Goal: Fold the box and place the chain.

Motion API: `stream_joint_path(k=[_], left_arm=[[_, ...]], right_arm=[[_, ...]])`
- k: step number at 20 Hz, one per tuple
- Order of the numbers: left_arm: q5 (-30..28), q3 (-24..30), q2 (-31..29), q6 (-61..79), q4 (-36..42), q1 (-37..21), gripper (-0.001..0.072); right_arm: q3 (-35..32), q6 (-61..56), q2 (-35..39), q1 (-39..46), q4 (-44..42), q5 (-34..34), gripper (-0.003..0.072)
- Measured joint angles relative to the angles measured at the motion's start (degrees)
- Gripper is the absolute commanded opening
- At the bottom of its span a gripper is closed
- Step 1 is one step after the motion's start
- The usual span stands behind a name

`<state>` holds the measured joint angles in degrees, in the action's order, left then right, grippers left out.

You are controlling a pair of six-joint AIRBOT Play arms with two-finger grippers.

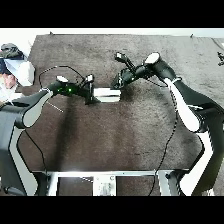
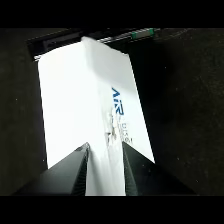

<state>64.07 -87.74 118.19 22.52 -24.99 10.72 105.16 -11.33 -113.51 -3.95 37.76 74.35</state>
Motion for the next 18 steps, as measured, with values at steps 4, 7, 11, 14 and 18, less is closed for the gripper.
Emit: stream_joint_path(k=[4,7,11,14,18], left_arm=[[0.00,0.00,0.00,0.00,0.00,0.00,0.0352],[0.00,0.00,0.00,0.00,0.00,0.00,0.0352],[0.00,0.00,0.00,0.00,0.00,0.00,0.0352],[0.00,0.00,0.00,0.00,0.00,0.00,0.0352],[0.00,0.00,0.00,0.00,0.00,0.00,0.0352]], right_arm=[[-1.51,1.84,0.15,-0.04,-2.34,-0.42,0.0264],[-2.75,2.67,1.46,0.00,-3.61,0.20,0.0264],[-8.72,6.62,5.09,0.63,-4.55,-3.65,0.0266],[-12.52,11.08,6.40,0.76,-6.10,-8.07,0.0267],[-14.34,14.49,6.95,0.74,-7.08,-11.41,0.0291]])
